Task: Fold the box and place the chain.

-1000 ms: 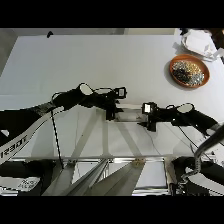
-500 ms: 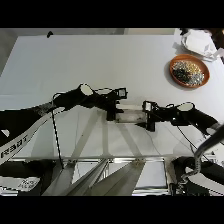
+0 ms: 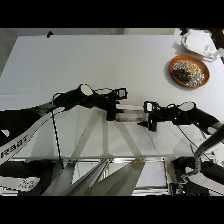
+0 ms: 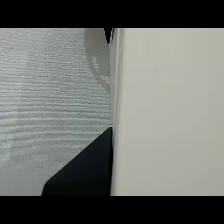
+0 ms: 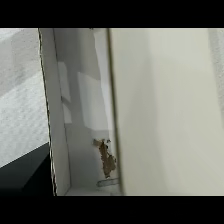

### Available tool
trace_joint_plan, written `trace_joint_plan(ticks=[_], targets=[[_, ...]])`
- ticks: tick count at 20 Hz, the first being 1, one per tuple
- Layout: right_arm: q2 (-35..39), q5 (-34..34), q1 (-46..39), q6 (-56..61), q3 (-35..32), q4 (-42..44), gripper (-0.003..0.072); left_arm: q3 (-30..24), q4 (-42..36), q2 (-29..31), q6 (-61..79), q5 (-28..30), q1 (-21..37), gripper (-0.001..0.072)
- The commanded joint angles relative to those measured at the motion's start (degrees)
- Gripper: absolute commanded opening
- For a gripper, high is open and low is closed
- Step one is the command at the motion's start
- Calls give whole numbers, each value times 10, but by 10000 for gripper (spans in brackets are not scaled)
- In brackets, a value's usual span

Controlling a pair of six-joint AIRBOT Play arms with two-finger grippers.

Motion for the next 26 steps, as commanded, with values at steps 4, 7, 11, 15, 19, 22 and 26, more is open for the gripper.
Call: trace_joint_plan(ticks=[4,7,11,15,19,22,26], targets=[[-21,-5,0,4,0,-3,534,1,0,0,-1,0,0,12],[-21,-9,0,4,0,-2,533,1,0,0,-1,0,0,12],[-21,-9,0,5,0,-3,516,1,0,0,-1,0,0,12],[-21,-10,0,18,0,-3,411,1,0,0,-1,0,0,12],[-21,-10,0,17,0,-3,410,1,0,0,-1,0,0,12],[-21,-9,0,17,0,-3,410,1,0,0,-1,0,0,12],[-21,-9,0,17,0,-3,410,1,0,0,-1,0,0,12]])
